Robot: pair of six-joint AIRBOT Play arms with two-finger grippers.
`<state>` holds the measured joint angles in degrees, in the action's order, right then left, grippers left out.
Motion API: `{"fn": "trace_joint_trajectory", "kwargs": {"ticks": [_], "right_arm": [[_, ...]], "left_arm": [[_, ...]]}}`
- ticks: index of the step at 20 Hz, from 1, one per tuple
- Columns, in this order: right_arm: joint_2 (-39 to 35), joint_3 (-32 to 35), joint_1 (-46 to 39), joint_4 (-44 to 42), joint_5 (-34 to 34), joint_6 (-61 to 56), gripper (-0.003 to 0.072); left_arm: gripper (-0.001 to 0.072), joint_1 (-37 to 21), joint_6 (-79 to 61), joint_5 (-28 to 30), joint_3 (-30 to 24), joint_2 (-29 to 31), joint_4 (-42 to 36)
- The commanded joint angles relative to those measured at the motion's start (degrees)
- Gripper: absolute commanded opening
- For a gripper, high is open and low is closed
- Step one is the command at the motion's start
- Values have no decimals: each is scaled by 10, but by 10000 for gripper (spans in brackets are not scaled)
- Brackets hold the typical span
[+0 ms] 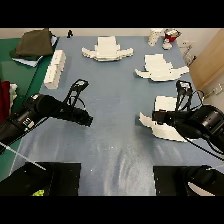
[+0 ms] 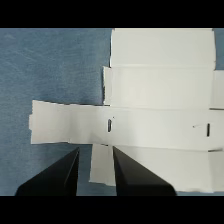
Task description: Fold the box.
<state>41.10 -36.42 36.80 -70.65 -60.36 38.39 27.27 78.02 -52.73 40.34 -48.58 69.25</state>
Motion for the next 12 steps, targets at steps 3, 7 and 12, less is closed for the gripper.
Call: {"fn": "trace_joint_trajectory", "kwargs": {"ticks": [3,7,12], "right_arm": [[0,0,0,0,24,-22,323],[-1,-27,-1,48,-32,-31,282],[0,-91,-144,84,-224,93,284]], "left_arm": [[13,0,0,3,1,0,-2],[14,0,0,21,1,0,-19],[15,0,0,25,1,0,-52]]}}
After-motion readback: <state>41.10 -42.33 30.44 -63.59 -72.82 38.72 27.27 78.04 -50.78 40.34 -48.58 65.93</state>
